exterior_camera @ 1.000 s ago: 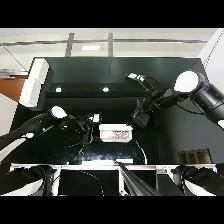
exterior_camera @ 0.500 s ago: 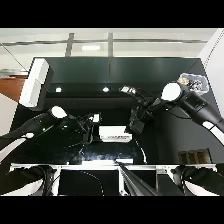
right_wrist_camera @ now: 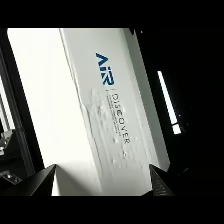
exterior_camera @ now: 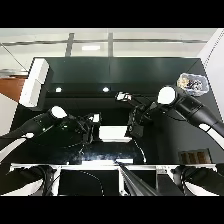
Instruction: Fold the box and place the chain.
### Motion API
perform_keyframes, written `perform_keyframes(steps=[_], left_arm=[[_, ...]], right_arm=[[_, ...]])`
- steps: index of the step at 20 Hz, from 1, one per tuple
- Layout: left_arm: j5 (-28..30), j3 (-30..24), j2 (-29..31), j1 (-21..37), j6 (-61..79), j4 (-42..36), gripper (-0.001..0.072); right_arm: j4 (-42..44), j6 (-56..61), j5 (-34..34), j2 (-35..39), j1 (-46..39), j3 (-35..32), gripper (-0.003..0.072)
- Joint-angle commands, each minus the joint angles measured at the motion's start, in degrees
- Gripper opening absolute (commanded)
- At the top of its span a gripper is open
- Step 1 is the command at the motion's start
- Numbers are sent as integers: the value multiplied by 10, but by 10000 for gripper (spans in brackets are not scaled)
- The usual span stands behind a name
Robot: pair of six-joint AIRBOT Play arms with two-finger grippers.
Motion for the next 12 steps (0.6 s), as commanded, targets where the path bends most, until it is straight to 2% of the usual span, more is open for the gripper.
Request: perform_keyframes(steps=[1, 9, 12], left_arm=[[0, 0, 0, 0, 0, 0, 531], [0, 0, 0, 0, 0, 0, 531], [0, 0, 0, 0, 0, 0, 531]], right_arm=[[-14, -2, -23, 0, 2, 0, 696], [-50, -2, -40, -1, 42, -1, 696], [-50, 7, -5, 2, 42, 5, 696]])
